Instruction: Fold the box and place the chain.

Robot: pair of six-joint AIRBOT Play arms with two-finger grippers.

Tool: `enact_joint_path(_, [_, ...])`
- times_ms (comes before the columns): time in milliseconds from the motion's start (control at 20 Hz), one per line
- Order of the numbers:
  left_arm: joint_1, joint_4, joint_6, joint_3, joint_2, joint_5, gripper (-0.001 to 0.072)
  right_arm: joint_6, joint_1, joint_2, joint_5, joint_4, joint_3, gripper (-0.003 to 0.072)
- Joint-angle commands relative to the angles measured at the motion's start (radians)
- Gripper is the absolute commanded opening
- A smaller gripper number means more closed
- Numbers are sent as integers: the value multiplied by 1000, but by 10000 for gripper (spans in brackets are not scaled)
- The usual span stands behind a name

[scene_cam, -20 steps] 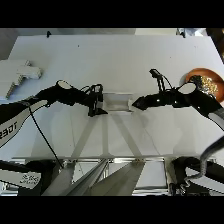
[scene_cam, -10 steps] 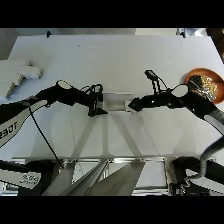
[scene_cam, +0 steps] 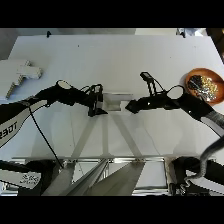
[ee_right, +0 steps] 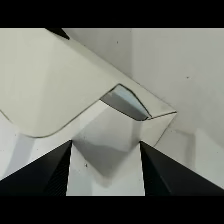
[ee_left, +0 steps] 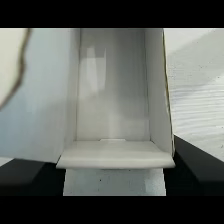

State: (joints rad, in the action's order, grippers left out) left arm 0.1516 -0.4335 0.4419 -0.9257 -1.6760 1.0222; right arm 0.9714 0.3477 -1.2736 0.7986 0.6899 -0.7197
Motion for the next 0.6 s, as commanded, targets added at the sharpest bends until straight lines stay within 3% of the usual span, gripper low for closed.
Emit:
enact_joint_path(0, [0,3,-1,-1,0,-1,395,106,34,0,-6,124,1,413])
enact_joint_path(200, [0,3,-1,-1,0,-1,395,299,50,0,-53,304,1,413])
enact_joint_path(550, [0,3,-1,0,0,-1,395,442,50,0,-163,308,0,413])
